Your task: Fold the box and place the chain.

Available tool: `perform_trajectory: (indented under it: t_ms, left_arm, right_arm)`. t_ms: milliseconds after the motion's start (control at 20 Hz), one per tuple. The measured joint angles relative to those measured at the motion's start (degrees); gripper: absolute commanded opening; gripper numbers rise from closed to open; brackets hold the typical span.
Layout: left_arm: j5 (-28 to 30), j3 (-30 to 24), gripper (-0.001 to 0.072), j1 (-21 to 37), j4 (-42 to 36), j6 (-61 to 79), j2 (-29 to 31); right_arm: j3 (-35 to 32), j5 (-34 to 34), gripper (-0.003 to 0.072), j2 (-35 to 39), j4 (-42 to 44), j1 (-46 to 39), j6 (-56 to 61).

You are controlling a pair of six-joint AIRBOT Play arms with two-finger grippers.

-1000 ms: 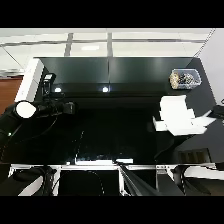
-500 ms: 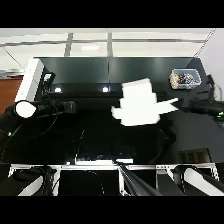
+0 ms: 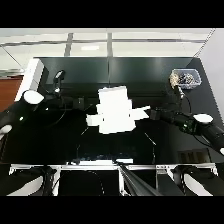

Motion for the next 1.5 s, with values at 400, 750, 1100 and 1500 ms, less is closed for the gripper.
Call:
perform_trajectory:
  t_ms: [400, 750, 1100, 1500]
  left_arm:
    - [-19.28, 15.76, 0.0681, 0.04, -11.47, 16.96, -22.77]
    - [-35.45, 26.82, 0.0480, -0.26, -11.67, 24.81, -35.52]
    - [-39.45, 33.07, 0.0078, -2.69, -4.33, 27.71, -40.02]
    - [-39.78, 36.02, 0.0023, -3.43, -0.17, 27.41, -40.94]
  right_arm:
    - [-0.68, -2.54, 0.0011, 0.28, 0.87, 2.80, -0.39]
    - [-0.66, -2.32, 0.0011, 0.28, 0.94, 2.97, -0.44]
    - [-0.66, -2.25, 0.0012, 0.28, 0.92, 2.97, -0.46]
    - [-0.63, -1.64, 0.0716, 0.28, 0.83, 3.02, -0.44]
